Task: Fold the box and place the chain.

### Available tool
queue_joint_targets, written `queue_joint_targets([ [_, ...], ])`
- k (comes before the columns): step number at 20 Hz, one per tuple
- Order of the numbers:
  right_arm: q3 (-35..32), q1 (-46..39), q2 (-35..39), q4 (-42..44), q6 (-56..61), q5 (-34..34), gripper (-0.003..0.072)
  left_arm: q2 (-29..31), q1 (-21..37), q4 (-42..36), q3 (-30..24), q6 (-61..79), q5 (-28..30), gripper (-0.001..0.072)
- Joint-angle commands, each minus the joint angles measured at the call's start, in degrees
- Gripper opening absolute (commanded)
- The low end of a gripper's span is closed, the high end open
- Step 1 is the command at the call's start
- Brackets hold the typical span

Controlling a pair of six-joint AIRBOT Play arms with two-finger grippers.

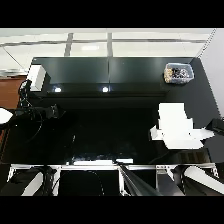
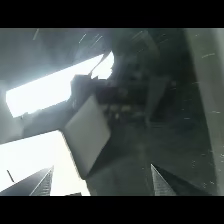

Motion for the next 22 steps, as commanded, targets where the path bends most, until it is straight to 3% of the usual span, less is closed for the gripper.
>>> queue_joint_targets([
  [1, 0.39, 0.46, -2.45, 1.05, -9.01, 2.82, 0.0484, -0.13, -0.02, -0.59, 0.02, -0.13, 0.02, 0.0712],
  [2, 0.39, 1.20, -2.45, 1.53, -9.81, 1.77, 0.0327, -0.24, -0.04, -0.61, 0.02, -0.13, 0.02, 0.0712],
  [3, 0.39, 1.95, -2.43, 1.77, -9.97, 1.38, 0.0113, -0.26, -0.02, -0.92, 0.02, -0.13, 0.02, 0.0712],
  [5, 0.42, 3.48, -2.19, 2.69, -10.03, 2.36, 0.0010, -0.26, -0.04, -1.95, 0.02, -0.13, 0.09, 0.0711],
  [11, 0.39, 14.03, 8.87, 14.16, -10.36, 4.00, 0.0018, -0.26, -0.02, -1.88, 0.02, -0.07, 0.04, 0.0712],
  [16, -0.52, 25.59, 18.86, 23.78, -1.57, 4.07, 0.0018, -0.26, -0.04, -1.90, 0.00, -0.04, -0.35, 0.0711],
  [19, -7.78, 31.74, 22.62, 37.27, -1.25, 0.66, 0.0018, -0.26, -0.04, -2.78, 0.00, 0.22, -0.61, 0.0711],
  [22, -17.94, 42.88, 23.76, 49.42, -2.21, -9.53, 0.0018, -0.26, -1.27, -8.20, 0.00, 4.90, -1.22, 0.0710],
])
